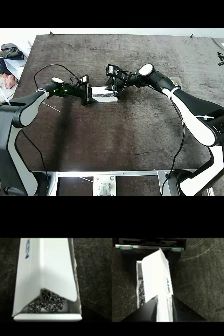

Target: Fold the box and place the chain.

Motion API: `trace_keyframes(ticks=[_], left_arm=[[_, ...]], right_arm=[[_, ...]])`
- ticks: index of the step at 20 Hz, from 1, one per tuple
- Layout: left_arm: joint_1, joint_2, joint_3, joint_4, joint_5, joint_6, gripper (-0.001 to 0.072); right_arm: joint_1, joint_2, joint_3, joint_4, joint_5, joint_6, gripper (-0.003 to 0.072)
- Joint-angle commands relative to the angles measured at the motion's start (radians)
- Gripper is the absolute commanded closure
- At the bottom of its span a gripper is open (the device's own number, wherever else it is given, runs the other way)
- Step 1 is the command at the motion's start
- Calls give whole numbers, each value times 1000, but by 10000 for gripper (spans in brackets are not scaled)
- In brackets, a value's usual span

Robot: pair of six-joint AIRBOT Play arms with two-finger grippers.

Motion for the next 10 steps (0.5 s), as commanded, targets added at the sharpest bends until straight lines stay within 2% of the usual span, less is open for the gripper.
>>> trace_keyframes(ticks=[1, 6, 10], left_arm=[[0, -1, 0, 0, -1, 1, 242], [0, -1, 0, 0, -1, 1, 243], [0, -1, 0, 0, -1, 1, 243]], right_arm=[[-1, -6, 0, -2, -3, -3, 460], [-1, -19, -2, -8, -2, 1, 460], [-1, -19, -2, -12, 61, 2, 460]])
